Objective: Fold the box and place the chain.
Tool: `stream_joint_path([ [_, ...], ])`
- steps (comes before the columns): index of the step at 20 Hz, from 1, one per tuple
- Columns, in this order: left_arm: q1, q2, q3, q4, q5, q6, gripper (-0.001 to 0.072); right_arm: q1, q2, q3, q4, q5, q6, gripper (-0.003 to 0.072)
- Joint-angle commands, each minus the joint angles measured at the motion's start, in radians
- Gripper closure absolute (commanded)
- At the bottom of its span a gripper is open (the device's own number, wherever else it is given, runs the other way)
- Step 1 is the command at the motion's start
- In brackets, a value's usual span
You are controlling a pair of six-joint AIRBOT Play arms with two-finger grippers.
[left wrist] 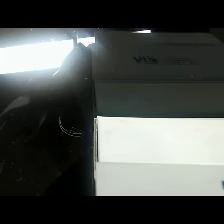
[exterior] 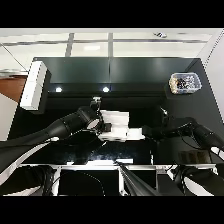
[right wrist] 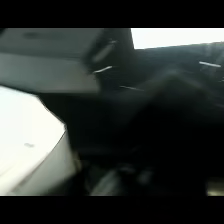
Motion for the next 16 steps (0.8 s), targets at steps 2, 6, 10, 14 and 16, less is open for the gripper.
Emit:
stream_joint_path([
  [2,0.001,0.000,0.000,0.000,-0.001,0.000,0.0678,0.064,-0.019,0.097,0.016,-0.032,-0.014,-0.0004],
  [6,0.001,0.000,0.000,0.000,-0.001,0.000,0.0678,0.064,-0.019,0.177,-0.040,-0.113,-0.016,-0.0004],
  [10,0.001,0.000,0.000,0.000,0.000,0.000,0.0677,0.064,-0.019,0.191,-0.042,-0.128,-0.015,-0.0003],
  [14,0.001,0.000,0.000,0.000,-0.001,0.000,0.0678,0.125,-0.019,0.192,-0.041,-0.080,-0.006,0.0020],
  [16,0.001,0.000,0.000,0.000,-0.001,0.000,0.0677,0.173,-0.019,0.192,-0.052,-0.023,0.031,0.0038],
])
